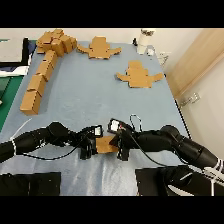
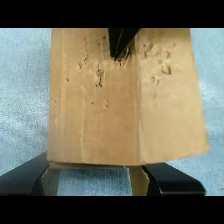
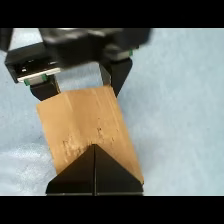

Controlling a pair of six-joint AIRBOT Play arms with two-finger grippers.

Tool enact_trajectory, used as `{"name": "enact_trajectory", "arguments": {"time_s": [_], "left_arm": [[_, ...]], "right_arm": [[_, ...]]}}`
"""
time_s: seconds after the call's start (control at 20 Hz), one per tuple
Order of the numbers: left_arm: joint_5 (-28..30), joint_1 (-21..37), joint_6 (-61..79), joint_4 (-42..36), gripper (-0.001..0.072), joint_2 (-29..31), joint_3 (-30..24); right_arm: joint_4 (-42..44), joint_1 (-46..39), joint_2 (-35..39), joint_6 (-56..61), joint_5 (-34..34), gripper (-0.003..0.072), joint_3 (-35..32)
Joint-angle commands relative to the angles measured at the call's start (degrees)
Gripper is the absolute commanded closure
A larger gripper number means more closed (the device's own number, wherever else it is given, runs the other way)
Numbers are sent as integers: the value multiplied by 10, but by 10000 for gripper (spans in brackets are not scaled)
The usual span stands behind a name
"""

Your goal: Fold the box.

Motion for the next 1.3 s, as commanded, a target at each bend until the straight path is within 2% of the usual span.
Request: {"name": "enact_trajectory", "arguments": {"time_s": [0.0,0.2,0.25,0.35,0.6,0.65,1.0,1.1,1.25], "left_arm": [[0,0,0,0,183,0,0],[0,0,0,0,184,0,0],[0,0,0,0,184,0,0],[0,0,0,0,184,0,0],[0,0,0,0,184,0,0],[0,0,0,0,183,0,0],[0,0,0,0,184,0,0],[1,0,0,0,184,0,0],[1,0,0,0,183,0,0]], "right_arm": [[-95,64,16,0,43,681,-7],[-141,86,16,2,65,681,-23],[-141,86,17,7,65,629,-21],[-141,86,18,6,63,258,-21],[-153,86,18,6,53,208,-21],[-153,87,18,5,51,87,-22],[-180,96,-20,-4,67,81,-22],[-216,110,-19,9,75,90,-21],[-313,148,-19,100,77,98,-22]]}}
